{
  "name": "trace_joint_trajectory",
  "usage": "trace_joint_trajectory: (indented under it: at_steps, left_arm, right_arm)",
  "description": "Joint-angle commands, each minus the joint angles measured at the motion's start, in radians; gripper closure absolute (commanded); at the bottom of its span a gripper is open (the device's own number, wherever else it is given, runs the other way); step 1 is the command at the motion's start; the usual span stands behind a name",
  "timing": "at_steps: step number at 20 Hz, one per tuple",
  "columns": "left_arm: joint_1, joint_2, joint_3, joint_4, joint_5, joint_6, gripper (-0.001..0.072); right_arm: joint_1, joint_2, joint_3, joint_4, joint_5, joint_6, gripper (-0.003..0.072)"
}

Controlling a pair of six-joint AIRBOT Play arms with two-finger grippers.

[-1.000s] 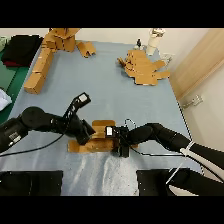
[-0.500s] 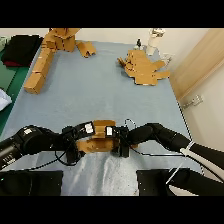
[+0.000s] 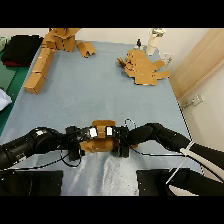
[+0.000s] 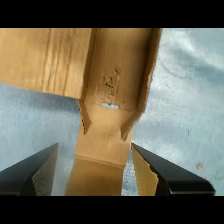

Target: Fold the box.

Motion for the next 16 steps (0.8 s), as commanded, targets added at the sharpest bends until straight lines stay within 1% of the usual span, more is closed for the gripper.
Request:
trace_joint_trajectory:
  at_steps: [1,3,4,5,6,7,9,12,14,16]
  left_arm:
    - [-0.010,-0.035,-0.001,-0.019,0.072,0.037,0.0019]
    - [-0.010,-0.037,-0.001,-0.025,0.072,0.035,0.0020]
    - [-0.010,-0.037,-0.001,-0.050,0.070,0.039,0.0020]
    - [-0.010,-0.037,-0.001,-0.089,0.067,0.063,0.0083]
    - [-0.010,-0.037,-0.001,-0.119,0.064,0.090,0.0176]
    - [-0.010,-0.037,-0.001,-0.145,0.064,0.114,0.0213]
    - [-0.010,-0.040,-0.001,-0.169,0.067,0.129,0.0421]
    - [-0.010,-0.055,-0.001,-0.177,0.090,0.129,0.0430]
    - [-0.010,-0.070,-0.001,-0.220,0.107,0.139,0.0431]
    - [-0.010,-0.081,-0.001,-0.272,0.102,0.173,0.0431]
  right_arm:
    - [0.001,0.000,0.000,0.000,0.000,0.000,0.0184]
    - [0.001,0.000,0.000,0.000,0.000,0.000,0.0184]
    - [0.001,0.000,0.000,0.000,0.000,0.000,0.0184]
    - [0.001,0.000,0.000,0.000,0.000,0.000,0.0184]
    - [0.001,0.000,0.000,0.000,0.000,0.000,0.0184]
    - [0.001,0.000,0.000,0.000,0.000,0.000,0.0184]
    - [0.001,0.000,0.000,0.000,0.000,0.000,0.0184]
    - [0.001,0.000,0.000,0.000,0.000,0.000,0.0184]
    - [0.001,0.000,0.000,0.000,0.000,0.000,0.0184]
    - [0.001,0.000,0.000,0.000,0.000,0.000,0.0184]
